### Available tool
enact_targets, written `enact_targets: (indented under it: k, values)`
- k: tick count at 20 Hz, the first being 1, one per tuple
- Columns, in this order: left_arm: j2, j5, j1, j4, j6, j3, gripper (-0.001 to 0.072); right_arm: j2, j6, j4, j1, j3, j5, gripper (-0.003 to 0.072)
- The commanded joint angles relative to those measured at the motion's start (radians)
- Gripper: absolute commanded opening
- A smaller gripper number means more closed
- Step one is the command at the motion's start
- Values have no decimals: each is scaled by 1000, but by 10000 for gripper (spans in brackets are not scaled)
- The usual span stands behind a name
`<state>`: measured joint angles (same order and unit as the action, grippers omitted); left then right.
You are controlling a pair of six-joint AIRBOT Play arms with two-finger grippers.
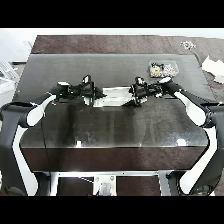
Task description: Fold the box and place the chain.
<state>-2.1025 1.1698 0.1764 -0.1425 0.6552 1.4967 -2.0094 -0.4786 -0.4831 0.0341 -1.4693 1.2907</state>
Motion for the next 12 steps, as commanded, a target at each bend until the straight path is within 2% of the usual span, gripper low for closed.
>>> enact_targets:
  k: [1, 12]
  values:
    - [1, 0, -1, 0, 0, 1, 23, 0, 5, 0, 5, -2, 0, 690]
    - [1, 0, -1, 0, 0, 1, 23, 0, 31, -19, 21, -5, 11, 690]
